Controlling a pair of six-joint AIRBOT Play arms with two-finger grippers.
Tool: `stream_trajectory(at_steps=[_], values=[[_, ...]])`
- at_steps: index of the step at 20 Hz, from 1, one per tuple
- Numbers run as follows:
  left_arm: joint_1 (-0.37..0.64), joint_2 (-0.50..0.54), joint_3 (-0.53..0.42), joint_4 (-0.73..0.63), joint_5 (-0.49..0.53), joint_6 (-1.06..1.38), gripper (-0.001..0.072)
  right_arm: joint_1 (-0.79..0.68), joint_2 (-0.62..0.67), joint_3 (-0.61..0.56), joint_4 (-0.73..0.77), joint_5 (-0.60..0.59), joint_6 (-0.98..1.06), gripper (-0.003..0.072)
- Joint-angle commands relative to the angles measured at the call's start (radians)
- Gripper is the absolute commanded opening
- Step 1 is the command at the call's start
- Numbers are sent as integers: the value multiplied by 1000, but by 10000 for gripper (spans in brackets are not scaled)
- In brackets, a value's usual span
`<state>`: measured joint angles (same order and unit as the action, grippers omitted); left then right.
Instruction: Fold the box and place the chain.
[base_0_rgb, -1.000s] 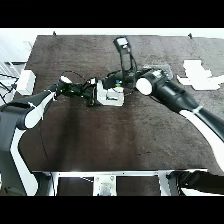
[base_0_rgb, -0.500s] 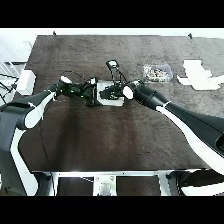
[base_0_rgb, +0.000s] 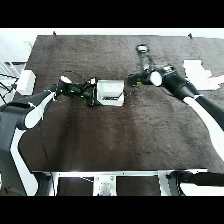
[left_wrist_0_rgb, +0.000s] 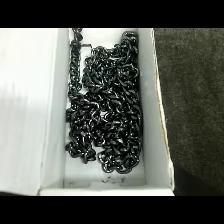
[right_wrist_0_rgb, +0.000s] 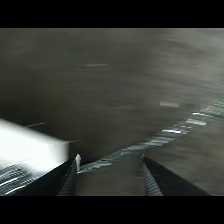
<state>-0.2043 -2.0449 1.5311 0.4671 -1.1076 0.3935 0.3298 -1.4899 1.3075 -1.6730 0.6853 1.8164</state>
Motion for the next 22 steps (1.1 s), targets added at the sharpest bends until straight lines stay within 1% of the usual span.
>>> stream_trajectory(at_steps=[1,3,4,7,9,10,11,12,13,14,15,16,18,20,22], values=[[1,0,0,0,1,0,476,-188,-67,-29,67,-119,34,521],[1,0,0,0,0,0,476,-249,-154,-21,158,-188,16,523],[1,0,0,0,1,0,476,-260,-193,-8,206,-204,-6,523],[1,0,0,0,1,0,476,-256,-295,64,359,-211,-144,515],[1,0,0,0,1,0,476,-252,-357,123,432,-210,-187,511],[0,0,0,0,1,0,476,-252,-384,150,456,-210,-204,444],[1,0,0,0,1,0,476,-252,-406,171,471,-210,-206,406],[1,0,0,0,1,0,476,-252,-419,190,473,-204,-206,329],[1,0,0,0,1,0,476,-249,-419,193,472,-203,-227,274],[1,0,0,0,1,0,476,-249,-419,193,469,-203,-249,180],[1,0,0,0,1,0,476,-249,-418,193,465,-203,-262,18],[1,0,0,0,1,0,476,-255,-411,193,466,-195,-262,13],[1,0,0,0,1,0,476,-254,-351,193,465,-128,-282,12],[1,0,0,0,0,0,476,-233,-233,193,449,-68,-345,12],[1,0,0,0,0,0,476,-198,-77,193,382,-21,-360,11]])
